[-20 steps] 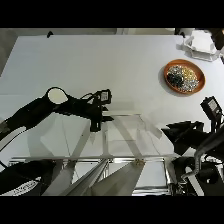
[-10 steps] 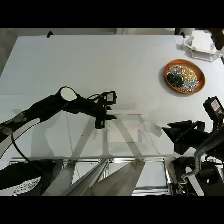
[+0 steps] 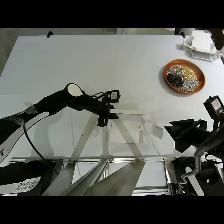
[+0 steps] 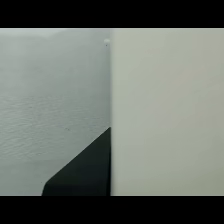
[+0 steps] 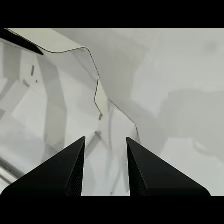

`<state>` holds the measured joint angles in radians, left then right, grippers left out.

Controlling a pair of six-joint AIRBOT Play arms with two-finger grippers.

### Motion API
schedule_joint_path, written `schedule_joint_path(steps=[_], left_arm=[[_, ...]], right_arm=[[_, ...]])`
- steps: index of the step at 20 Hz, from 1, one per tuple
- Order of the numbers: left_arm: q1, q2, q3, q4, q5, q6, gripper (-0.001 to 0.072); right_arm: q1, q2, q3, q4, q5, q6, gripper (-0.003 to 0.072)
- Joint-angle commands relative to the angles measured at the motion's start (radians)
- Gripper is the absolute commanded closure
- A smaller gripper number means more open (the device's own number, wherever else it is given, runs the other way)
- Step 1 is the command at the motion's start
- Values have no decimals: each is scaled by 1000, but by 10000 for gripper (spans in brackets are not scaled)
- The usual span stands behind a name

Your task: Fold the box and place the chain.

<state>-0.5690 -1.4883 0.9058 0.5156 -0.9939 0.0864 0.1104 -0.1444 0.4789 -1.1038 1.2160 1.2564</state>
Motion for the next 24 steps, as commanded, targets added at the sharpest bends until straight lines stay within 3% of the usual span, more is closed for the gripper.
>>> schedule_joint_path(steps=[1,24], left_arm=[[-1,-38,3,1,-4,3,708],[-1,-99,3,1,33,3,705]], right_arm=[[0,1,-1,-6,-4,-1,390],[1,1,-2,-26,-5,-5,390]])
